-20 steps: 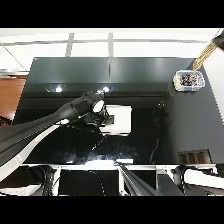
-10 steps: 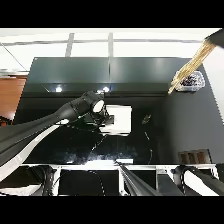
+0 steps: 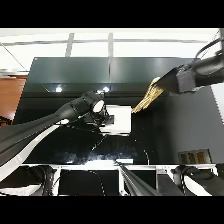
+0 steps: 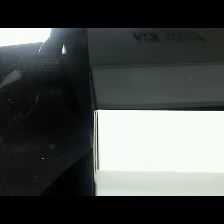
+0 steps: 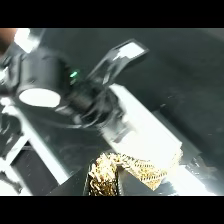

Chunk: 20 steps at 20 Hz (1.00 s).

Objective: Fold the box and place the chain.

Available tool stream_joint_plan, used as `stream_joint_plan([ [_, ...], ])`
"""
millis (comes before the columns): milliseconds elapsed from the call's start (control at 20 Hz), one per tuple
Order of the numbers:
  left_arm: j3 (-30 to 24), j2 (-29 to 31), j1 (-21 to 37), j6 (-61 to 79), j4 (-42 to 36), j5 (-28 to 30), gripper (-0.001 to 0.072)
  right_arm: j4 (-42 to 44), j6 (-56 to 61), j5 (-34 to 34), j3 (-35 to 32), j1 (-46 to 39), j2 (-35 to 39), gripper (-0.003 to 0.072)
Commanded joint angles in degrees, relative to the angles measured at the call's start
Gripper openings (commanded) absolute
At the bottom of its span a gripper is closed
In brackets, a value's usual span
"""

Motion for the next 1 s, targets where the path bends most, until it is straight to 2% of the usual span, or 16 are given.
stream_joint_plan([
  [0,0.0,-0.1,0.0,0.0,0.0,0.0,0.0026,2.3,0.2,-2.3,-2.8,5.0,-0.3,0.0006],
  [300,0.0,-0.1,0.0,0.0,0.0,0.0,0.0026,4.5,0.2,-11.4,-10.1,8.3,-2.4,0.0007],
  [950,0.0,-0.1,0.0,0.0,0.0,0.0,0.0026,13.8,0.2,-10.1,-9.6,8.1,-3.3,0.0008],
])
